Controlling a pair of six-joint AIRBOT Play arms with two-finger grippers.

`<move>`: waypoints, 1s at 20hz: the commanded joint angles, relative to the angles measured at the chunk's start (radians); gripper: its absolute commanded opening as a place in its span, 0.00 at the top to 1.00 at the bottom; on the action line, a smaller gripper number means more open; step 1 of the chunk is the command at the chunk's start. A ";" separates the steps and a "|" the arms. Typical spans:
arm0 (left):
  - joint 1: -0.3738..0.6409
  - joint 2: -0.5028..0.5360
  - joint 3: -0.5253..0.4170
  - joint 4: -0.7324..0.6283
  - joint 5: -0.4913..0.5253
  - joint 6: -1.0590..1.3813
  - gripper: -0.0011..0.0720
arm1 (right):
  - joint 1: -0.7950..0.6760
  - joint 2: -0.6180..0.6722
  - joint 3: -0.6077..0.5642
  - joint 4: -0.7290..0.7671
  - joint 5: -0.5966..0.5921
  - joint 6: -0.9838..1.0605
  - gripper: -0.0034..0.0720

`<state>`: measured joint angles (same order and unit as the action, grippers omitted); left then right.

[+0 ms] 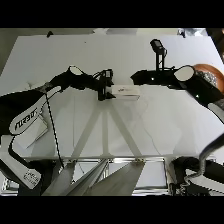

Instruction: Fold the box and place the chain.

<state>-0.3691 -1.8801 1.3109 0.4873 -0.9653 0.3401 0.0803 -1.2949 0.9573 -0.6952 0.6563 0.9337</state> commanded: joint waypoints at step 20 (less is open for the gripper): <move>0.000 0.001 0.000 0.000 0.000 0.000 0.41 | -0.037 0.008 -0.097 0.012 0.024 0.000 0.95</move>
<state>-0.3687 -1.8797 1.3109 0.4877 -0.9653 0.3401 0.0441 -1.3460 0.8505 -0.6930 0.7303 0.9348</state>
